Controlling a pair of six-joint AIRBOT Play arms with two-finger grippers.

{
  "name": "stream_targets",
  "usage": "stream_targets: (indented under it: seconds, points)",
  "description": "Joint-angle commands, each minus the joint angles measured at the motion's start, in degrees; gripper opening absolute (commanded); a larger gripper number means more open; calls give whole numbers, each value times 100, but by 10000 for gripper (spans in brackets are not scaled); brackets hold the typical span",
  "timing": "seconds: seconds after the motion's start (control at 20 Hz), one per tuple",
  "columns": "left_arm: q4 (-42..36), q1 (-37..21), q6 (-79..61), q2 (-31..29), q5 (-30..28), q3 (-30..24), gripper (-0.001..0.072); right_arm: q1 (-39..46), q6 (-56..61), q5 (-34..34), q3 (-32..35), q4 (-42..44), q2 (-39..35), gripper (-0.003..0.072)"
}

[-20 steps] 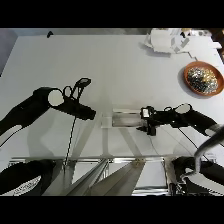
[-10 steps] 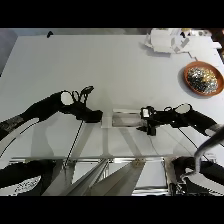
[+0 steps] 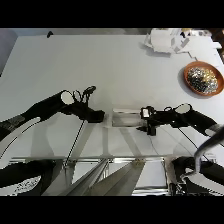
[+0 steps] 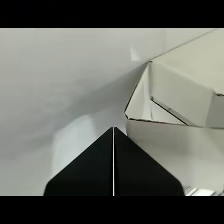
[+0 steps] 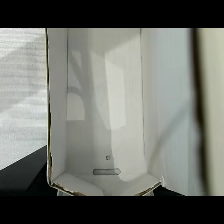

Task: Fold the box and place the chain.

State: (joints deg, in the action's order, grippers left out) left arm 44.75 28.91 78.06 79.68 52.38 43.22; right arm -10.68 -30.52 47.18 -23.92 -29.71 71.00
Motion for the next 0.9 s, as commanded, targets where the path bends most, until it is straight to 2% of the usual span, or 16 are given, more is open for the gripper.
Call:
stream_targets:
  seconds: [0.0, 0.15, 0.3, 0.35, 0.4, 0.45, 0.7, 0.75, 0.8, 0.85]
  points:
    - [-146, 35, -221, -258, -22, -2, 8, 2, 2, 0, -4, 0, -4, 400]
    - [-188, 144, -223, -444, -55, 0, 42, 2, 2, 0, -4, 0, -4, 400]
    - [-302, 293, -264, -448, -109, 0, 43, 2, 2, 0, -4, 0, -4, 400]
    - [-385, 350, -354, -450, -157, 0, 65, 2, 2, 0, -4, 0, -4, 400]
    - [-452, 398, -352, -450, -212, 0, 138, 2, 2, 0, -4, 0, -4, 400]
    - [-494, 420, -352, -450, -256, 0, 159, 2, 2, 0, -4, 0, -4, 400]
    - [-533, 442, -350, -450, -273, 0, 161, 2, 2, 0, -4, 0, -4, 400]
    - [-535, 442, -350, -450, -275, 0, 178, 2, 2, 0, -4, 0, -4, 400]
    - [-535, 439, -348, -452, -275, 0, 246, 4, 2, 0, -4, 0, -4, 400]
    - [-535, 439, -348, -452, -275, 0, 278, 2, 2, 0, -4, 0, -4, 400]
